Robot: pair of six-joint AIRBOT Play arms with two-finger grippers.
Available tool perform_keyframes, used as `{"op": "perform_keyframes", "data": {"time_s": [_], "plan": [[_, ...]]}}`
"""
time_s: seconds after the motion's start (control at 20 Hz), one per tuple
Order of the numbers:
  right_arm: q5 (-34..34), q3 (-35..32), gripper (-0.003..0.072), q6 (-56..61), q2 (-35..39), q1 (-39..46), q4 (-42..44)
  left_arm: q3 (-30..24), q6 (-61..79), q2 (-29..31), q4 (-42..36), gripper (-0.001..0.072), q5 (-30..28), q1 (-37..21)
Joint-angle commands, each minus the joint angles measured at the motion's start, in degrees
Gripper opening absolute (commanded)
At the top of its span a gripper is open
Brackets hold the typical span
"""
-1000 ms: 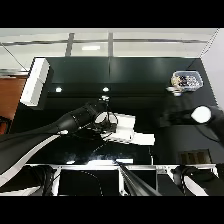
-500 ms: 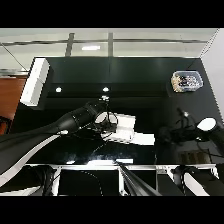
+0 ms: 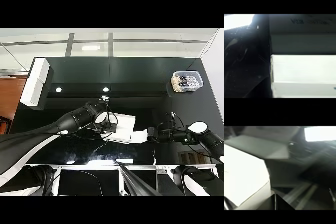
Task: Fold the box and place the chain.
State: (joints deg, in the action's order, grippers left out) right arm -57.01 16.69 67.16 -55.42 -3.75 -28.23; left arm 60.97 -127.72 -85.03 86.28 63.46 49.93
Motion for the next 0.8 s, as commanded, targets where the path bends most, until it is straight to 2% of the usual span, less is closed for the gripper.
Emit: {"op": "perform_keyframes", "data": {"time_s": [0.0, 0.05, 0.1, 0.15, 0.3, 0.5, 0.65, 0.75], "plan": [[-1.6, -0.1, 0.0015, -5.4, 0.0, -0.4, 4.7, 0.0, 0.0, 0.0, 0.0, 0.0026, 0.0, 0.0], [-1.9, -0.1, 0.0106, -6.4, 0.0, -0.4, 4.7, 0.0, 0.0, 0.0, 0.0, 0.0026, 0.0, 0.0], [-1.6, -0.1, 0.05, -7.1, 0.0, -0.4, 4.7, 0.0, 0.0, 0.0, 0.0, 0.0026, 0.0, 0.0], [-0.9, 0.0, 0.0672, -7.9, 0.0, -0.4, 4.7, 0.0, 0.0, 0.0, 0.0, 0.0026, 0.0, 0.0], [-0.7, 0.9, 0.0672, -7.9, 0.0, -1.5, 5.7, 0.0, 0.0, 0.0, 0.0, 0.0026, 0.0, 0.0], [3.4, 5.9, 0.0669, -3.6, 0.0, -9.3, 5.0, 0.0, 0.0, 0.0, 0.0, 0.0026, 0.0, 0.0], [7.5, 9.6, 0.0667, 7.5, 0.0, -15.1, -1.2, 0.0, 0.0, 0.0, 0.0, 0.0026, 0.0, 0.0], [9.0, 11.5, 0.0666, 16.1, -0.2, -19.5, -8.8, 0.0, 0.0, 0.0, 0.0, 0.0026, 0.0, 0.0]]}}
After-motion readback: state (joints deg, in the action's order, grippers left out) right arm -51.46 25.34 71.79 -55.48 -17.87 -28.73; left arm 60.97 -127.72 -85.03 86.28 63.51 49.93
